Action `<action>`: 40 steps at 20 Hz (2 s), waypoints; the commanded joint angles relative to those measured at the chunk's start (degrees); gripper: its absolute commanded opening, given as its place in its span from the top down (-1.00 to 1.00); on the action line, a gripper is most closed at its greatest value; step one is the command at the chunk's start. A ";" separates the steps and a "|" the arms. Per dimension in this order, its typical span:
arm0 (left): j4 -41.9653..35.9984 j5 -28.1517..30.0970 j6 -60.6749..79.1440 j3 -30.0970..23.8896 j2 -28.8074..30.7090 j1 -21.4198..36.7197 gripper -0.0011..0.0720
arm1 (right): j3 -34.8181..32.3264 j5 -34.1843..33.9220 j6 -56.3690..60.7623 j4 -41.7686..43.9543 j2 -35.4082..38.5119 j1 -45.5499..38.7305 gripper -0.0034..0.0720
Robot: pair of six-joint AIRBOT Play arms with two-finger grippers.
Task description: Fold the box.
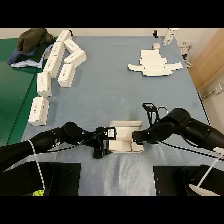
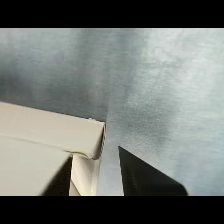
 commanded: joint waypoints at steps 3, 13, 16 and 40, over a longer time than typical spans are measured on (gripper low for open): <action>0.02 0.02 0.02 0.00 -0.04 0.00 -0.42 | 7.04 -4.22 18.82 -10.51 -8.76 10.43 -0.27; 0.02 0.02 0.02 0.00 -0.04 0.00 -0.42 | 7.93 -6.10 24.98 -11.80 -13.57 12.15 -0.02; 0.02 0.02 0.02 0.00 -0.04 0.00 -0.42 | 7.93 -9.25 24.96 -12.02 -13.62 12.15 0.91; 0.02 0.02 0.02 0.00 -0.04 0.00 -0.42 | 15.32 -26.86 7.32 -19.93 -1.51 2.51 0.91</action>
